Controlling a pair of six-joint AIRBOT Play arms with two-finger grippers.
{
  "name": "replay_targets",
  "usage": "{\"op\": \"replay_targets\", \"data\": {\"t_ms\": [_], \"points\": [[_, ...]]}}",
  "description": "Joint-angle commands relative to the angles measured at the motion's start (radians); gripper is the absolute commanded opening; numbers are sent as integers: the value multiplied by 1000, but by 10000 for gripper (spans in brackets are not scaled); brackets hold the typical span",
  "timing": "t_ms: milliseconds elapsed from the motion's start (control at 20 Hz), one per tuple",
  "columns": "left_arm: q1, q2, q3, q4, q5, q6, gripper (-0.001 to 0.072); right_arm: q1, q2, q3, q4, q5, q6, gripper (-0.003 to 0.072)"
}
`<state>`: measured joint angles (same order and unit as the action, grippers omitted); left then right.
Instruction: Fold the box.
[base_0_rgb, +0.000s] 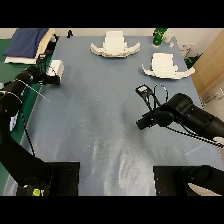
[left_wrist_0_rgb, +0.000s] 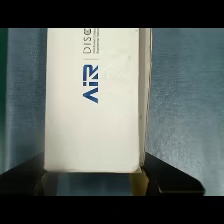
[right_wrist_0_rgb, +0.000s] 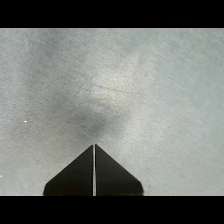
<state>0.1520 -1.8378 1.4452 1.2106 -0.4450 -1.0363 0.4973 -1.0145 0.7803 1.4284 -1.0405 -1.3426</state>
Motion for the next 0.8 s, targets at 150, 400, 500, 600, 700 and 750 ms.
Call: {"op": "replay_targets", "data": {"t_ms": [150,400,500,600,700,750], "points": [[10,-51,32,2,38,-8,465,1,0,1,0,0,0,23],[10,-51,32,0,53,-8,465,1,0,1,0,0,0,23],[10,-51,32,0,52,-8,465,1,0,1,0,0,0,23],[10,-51,32,0,53,-8,465,1,0,1,0,0,0,23],[10,-51,32,1,53,-8,522,1,0,1,0,0,0,23],[10,-51,32,1,53,-8,637,1,0,1,0,0,0,23]]}}
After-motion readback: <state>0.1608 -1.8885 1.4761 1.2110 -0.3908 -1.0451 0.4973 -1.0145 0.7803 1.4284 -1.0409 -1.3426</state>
